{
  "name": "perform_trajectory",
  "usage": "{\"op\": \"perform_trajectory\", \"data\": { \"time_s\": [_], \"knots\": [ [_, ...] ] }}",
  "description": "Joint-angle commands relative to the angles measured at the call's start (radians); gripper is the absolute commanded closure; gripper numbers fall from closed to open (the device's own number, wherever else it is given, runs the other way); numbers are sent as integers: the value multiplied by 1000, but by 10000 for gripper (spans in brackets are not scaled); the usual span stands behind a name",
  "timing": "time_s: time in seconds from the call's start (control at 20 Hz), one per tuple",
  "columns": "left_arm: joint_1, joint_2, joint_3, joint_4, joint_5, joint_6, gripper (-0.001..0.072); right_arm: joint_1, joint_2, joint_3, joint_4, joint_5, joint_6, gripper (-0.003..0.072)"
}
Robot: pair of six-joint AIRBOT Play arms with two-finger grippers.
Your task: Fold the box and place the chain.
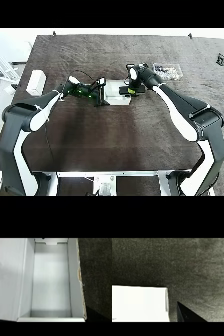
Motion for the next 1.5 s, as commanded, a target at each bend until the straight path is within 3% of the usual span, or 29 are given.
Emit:
{"op": "perform_trajectory", "data": {
  "time_s": [0.0,0.05,0.1,0.35,0.5,0.75,0.9,0.95,1.2,1.3,1.45],
  "knots": [
    [1,0,0,2,0,0,351,3,0,1,-2,2,29,410],
    [1,0,0,2,0,0,351,5,0,1,-2,2,37,423],
    [1,0,0,2,0,0,351,6,0,1,-2,2,51,518],
    [1,0,0,2,0,0,351,6,0,1,-2,2,56,543],
    [1,0,0,2,0,0,351,6,0,1,-2,2,73,657],
    [1,0,0,2,0,0,351,6,0,1,-2,2,72,667],
    [1,0,0,2,0,0,351,4,2,1,-2,2,69,352],
    [1,0,0,2,0,0,351,2,3,1,-3,2,69,300],
    [1,0,0,2,0,0,351,2,14,20,-2,2,46,289],
    [1,0,0,2,0,0,351,4,16,40,2,3,42,211],
    [1,0,0,2,0,0,351,5,16,58,2,25,24,211]
  ]
}}
